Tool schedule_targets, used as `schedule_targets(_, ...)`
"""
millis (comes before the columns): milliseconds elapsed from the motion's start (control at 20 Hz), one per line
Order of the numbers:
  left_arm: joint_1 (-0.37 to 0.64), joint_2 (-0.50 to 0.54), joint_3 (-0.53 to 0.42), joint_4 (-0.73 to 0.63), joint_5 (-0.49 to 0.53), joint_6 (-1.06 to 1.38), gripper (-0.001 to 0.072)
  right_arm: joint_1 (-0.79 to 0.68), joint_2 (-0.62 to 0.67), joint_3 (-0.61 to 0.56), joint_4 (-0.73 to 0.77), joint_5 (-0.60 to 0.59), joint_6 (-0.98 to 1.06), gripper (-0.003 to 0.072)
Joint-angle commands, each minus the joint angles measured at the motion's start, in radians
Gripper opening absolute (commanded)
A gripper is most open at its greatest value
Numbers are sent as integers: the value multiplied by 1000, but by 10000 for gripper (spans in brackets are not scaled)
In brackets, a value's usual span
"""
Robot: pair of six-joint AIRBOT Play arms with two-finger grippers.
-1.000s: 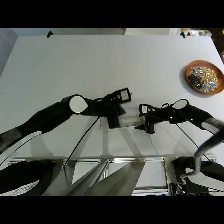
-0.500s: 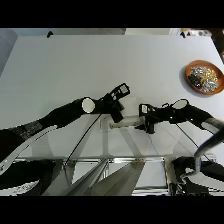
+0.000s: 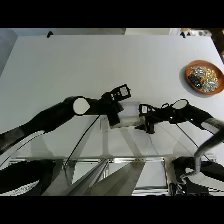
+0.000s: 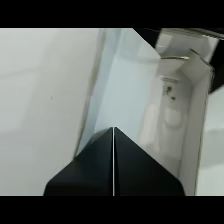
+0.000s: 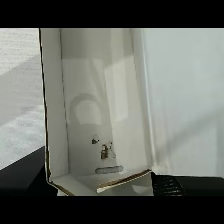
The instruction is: Fold the box and place the chain.
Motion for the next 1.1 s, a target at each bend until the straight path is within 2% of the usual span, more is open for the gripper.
schedule_targets(0, 1, 110, 0, 217, -179, -131, 1, 0, 0, 1, 1, 2, 3, 275)
schedule_targets(150, 1, 116, 0, 317, -362, -132, 2, 0, 0, 1, 1, 2, 3, 275)
schedule_targets(250, 1, 95, 0, 325, -439, -88, 2, 0, 0, 1, 1, 2, 3, 275)
schedule_targets(550, 10, -4, -1, 341, -438, -80, 2, 0, 0, 1, 1, 2, 3, 275)
schedule_targets(800, 70, 3, -52, 366, -443, -78, 7, 0, 0, 1, 1, 2, 3, 275)
schedule_targets(900, 93, 19, -90, 389, -406, -56, 10, 0, 0, 1, 1, 2, 3, 275)
schedule_targets(950, 101, 26, -109, 382, -389, -7, 32, 0, 0, 1, 1, 2, 3, 275)
schedule_targets(1000, 105, 29, -118, 373, -386, 55, 102, 0, 0, 1, 1, 2, 3, 275)
schedule_targets(1050, 105, 29, -119, 357, -384, 126, 212, 0, 0, 1, 1, 2, 3, 275)
